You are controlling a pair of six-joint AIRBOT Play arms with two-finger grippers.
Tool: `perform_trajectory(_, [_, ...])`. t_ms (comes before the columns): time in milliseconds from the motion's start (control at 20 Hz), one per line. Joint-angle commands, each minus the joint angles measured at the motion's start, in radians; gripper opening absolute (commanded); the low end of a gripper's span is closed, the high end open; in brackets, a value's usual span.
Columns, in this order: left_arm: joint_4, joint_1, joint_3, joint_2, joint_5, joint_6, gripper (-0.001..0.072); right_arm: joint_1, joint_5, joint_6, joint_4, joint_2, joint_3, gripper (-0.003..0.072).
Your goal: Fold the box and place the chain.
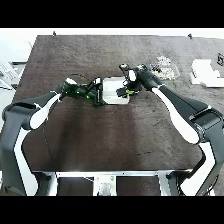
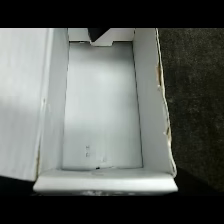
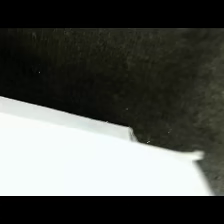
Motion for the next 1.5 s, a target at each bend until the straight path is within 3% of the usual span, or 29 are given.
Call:
perform_trajectory(0, [0.0,0.001,0.0,0.001,0.0,0.0,0.0471,0.008,0.057,0.041,-0.013,-0.018,0.024,0.0376])
perform_trajectory(250, [0.0,0.001,0.0,0.001,0.0,0.0,0.0471,0.009,0.084,0.085,-0.012,-0.018,0.025,0.0354])
perform_trajectory(350, [0.0,0.0,0.0,0.001,0.0,0.0,0.0471,0.009,0.085,0.126,-0.012,-0.018,0.025,0.0289])
perform_trajectory(500, [0.0,0.0,0.0,0.001,0.0,0.0,0.0471,0.009,0.084,0.16,-0.012,-0.018,0.025,0.0262])
perform_trajectory(700, [0.0,0.001,0.0,0.001,0.0,0.0,0.0471,0.009,0.08,0.175,-0.019,-0.018,0.025,0.004])
perform_trajectory(750, [0.0,0.0,0.0,0.001,0.0,0.0,0.0471,0.009,0.08,0.175,-0.019,-0.018,0.025,0.0016])
perform_trajectory(1050, [0.0,0.0,0.0,0.001,0.0,0.0,0.0471,0.009,0.08,0.175,-0.027,-0.018,0.025,0.001])
perform_trajectory(1100, [0.0,0.0,0.0,0.001,0.0,0.0,0.0471,0.008,0.08,0.175,-0.027,-0.018,0.025,0.0165])
perform_trajectory(1150, [0.0,0.001,0.0,0.001,0.0,0.0,0.0471,0.008,0.081,0.175,-0.027,-0.018,0.025,0.0386])
perform_trajectory(1200, [0.0,0.0,0.0,0.001,0.0,0.0,0.0471,0.007,0.081,0.175,-0.027,-0.016,0.025,0.0429])
perform_trajectory(1450, [0.0,0.0,0.0,0.001,0.0,0.0,0.0471,0.006,0.08,0.175,-0.035,-0.002,0.027,0.0428])
